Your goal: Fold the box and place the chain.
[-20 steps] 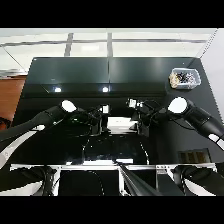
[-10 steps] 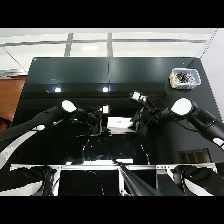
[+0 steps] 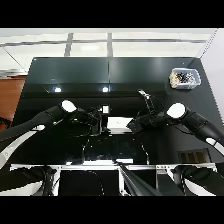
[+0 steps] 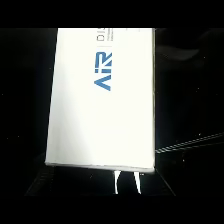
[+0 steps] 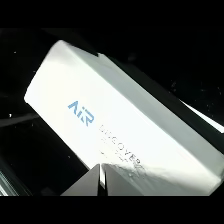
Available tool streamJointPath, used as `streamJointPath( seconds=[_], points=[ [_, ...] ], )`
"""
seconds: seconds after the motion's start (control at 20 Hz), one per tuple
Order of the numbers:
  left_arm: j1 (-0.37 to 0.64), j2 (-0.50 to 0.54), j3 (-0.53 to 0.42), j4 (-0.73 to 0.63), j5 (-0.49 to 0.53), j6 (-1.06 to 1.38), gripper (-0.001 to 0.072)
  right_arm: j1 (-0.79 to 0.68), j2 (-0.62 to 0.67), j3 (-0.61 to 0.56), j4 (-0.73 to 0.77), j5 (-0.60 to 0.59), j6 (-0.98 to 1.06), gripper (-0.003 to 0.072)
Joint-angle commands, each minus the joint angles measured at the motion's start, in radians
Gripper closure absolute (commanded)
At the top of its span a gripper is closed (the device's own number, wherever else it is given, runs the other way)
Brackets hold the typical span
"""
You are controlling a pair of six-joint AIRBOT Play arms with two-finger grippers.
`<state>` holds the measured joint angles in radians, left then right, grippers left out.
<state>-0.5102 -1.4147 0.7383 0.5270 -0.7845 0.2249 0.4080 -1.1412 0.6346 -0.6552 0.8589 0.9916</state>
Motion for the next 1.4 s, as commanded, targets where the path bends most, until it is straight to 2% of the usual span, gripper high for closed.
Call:
streamJointPath(
  seconds=[0.0, 0.15, 0.35, 0.4, 0.45, 0.65, 0.7, 0.8, 0.9, 1.05, 1.2, 1.35],
  points=[
    [0.0, -0.001, 0.0, 0.0, -0.001, -0.002, 0.0264, 0.001, -0.026, -0.013, -0.042, -0.034, 0.051, 0.0636],
    [0.0, -0.001, 0.0, -0.013, -0.001, -0.001, 0.0265, -0.007, 0.009, 0.017, -0.037, 0.016, 0.036, 0.0636],
    [0.002, 0.005, 0.005, -0.037, -0.011, -0.003, 0.0262, -0.111, 0.156, 0.121, -0.081, 0.129, 0.022, 0.0637],
    [0.002, 0.016, 0.008, -0.036, -0.011, -0.006, 0.0221, -0.155, 0.198, 0.14, -0.119, 0.155, 0.024, 0.0637],
    [0.003, 0.034, 0.012, -0.023, -0.009, -0.012, -0.0011, -0.21, 0.244, 0.15, -0.168, 0.183, 0.03, 0.0637],
    [0.005, 0.159, 0.044, 0.101, -0.046, -0.158, -0.0007, -0.415, 0.346, 0.15, -0.354, 0.34, 0.089, 0.0637],
    [0.003, 0.193, 0.051, 0.09, -0.062, -0.158, -0.0007, -0.451, 0.347, 0.148, -0.363, 0.364, 0.09, 0.0638],
    [-0.029, 0.215, 0.081, 0.016, -0.046, -0.158, -0.0004, -0.486, 0.347, 0.133, -0.359, 0.333, 0.089, 0.0637],
    [-0.091, 0.154, 0.142, -0.015, -0.005, -0.158, -0.0003, -0.486, 0.347, 0.102, -0.351, 0.252, 0.089, 0.0638],
    [-0.168, -0.018, 0.289, 0.009, -0.001, -0.25, -0.0003, -0.486, 0.347, 0.061, -0.342, 0.183, 0.089, 0.0637],
    [-0.198, -0.118, 0.401, 0.163, -0.087, -0.408, -0.0003, -0.487, 0.347, 0.058, -0.349, 0.183, 0.084, 0.0637],
    [-0.221, -0.155, 0.431, 0.308, -0.129, -0.536, -0.0002, -0.487, 0.347, 0.058, -0.343, 0.199, 0.084, 0.0637]
  ],
)
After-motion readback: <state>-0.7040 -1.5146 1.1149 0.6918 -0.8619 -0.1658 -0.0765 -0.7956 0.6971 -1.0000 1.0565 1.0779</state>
